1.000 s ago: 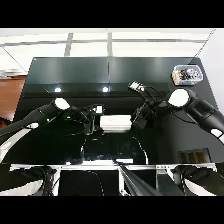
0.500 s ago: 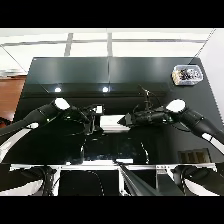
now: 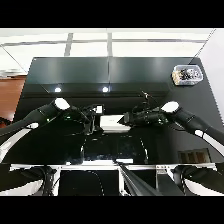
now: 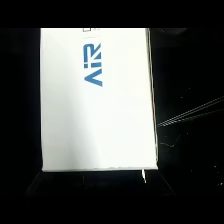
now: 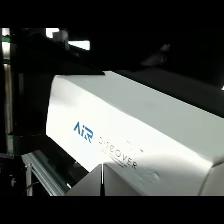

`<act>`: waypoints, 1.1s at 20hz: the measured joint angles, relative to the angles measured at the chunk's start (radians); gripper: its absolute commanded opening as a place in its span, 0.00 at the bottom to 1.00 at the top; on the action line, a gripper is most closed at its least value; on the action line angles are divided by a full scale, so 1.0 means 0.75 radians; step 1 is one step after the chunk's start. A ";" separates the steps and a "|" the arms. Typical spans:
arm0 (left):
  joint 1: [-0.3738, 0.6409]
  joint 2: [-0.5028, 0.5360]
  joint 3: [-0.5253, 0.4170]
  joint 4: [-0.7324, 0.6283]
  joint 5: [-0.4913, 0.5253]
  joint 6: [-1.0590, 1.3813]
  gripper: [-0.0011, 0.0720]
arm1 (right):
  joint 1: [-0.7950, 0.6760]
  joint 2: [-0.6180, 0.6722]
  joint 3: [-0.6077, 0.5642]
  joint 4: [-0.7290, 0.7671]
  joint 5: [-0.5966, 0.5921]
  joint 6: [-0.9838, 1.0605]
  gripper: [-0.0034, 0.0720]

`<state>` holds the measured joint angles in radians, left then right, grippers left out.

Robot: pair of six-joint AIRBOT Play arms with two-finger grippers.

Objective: Fold the box and place the chain.

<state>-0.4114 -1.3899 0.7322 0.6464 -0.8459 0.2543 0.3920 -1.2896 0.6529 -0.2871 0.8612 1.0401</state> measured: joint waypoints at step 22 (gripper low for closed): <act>-0.007 0.028 0.203 0.210 -0.223 -0.259 0.99 | -0.505 0.565 0.199 -0.887 0.643 0.302 0.06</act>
<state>-0.4164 -1.3689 0.8845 0.8036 -1.0130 0.0597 0.0135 -0.8661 0.8024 -0.9524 1.3437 1.2663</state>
